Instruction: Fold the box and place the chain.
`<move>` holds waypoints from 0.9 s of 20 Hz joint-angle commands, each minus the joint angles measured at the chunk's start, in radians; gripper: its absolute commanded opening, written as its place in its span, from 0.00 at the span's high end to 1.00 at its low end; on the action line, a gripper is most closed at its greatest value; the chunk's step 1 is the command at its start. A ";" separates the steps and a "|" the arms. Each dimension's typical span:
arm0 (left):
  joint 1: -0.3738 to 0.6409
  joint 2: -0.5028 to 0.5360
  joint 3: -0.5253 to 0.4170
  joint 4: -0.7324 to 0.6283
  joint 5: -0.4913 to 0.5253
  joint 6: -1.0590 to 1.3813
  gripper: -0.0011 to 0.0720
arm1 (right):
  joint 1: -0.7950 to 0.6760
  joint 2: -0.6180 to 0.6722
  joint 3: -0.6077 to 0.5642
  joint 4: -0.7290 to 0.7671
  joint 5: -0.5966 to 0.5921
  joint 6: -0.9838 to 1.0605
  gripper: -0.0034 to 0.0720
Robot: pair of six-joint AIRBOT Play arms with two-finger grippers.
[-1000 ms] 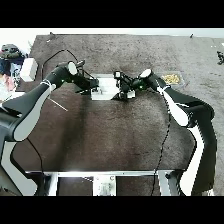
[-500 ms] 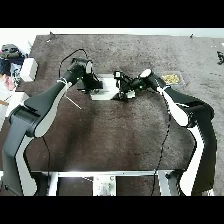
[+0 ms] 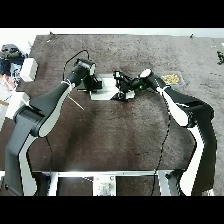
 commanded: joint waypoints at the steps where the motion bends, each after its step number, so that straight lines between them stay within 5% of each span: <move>1: 0.000 -0.011 0.001 0.008 -0.002 -0.002 0.68 | 0.000 0.000 0.001 -0.002 0.000 0.000 0.37; 3: 0.000 -0.012 0.002 0.009 0.001 -0.002 0.71 | 0.000 0.000 0.001 -0.002 0.000 0.000 0.37; 4: 0.000 -0.012 0.001 0.010 0.001 -0.001 0.85 | -0.001 0.000 0.001 -0.002 0.000 0.000 0.37; 7: 0.000 -0.012 0.002 0.009 0.010 -0.001 0.95 | 0.000 0.000 0.001 -0.002 0.000 0.000 0.37; 13: 0.000 -0.010 0.002 0.005 0.019 0.026 0.97 | 0.000 0.000 0.001 -0.002 0.001 0.000 0.37; 14: 0.000 -0.006 0.002 0.001 0.019 0.036 0.74 | 0.000 0.000 0.001 -0.002 0.000 0.000 0.37; 15: 0.000 0.000 0.002 -0.018 0.026 0.091 0.40 | 0.000 0.000 0.001 -0.002 0.000 0.000 0.37; 16: 0.001 0.002 0.005 -0.037 0.025 0.136 0.23 | 0.000 0.000 0.001 -0.002 0.000 0.000 0.37; 18: 0.001 0.002 0.019 -0.056 0.016 0.147 0.22 | 0.000 0.000 0.001 -0.002 0.000 0.000 0.37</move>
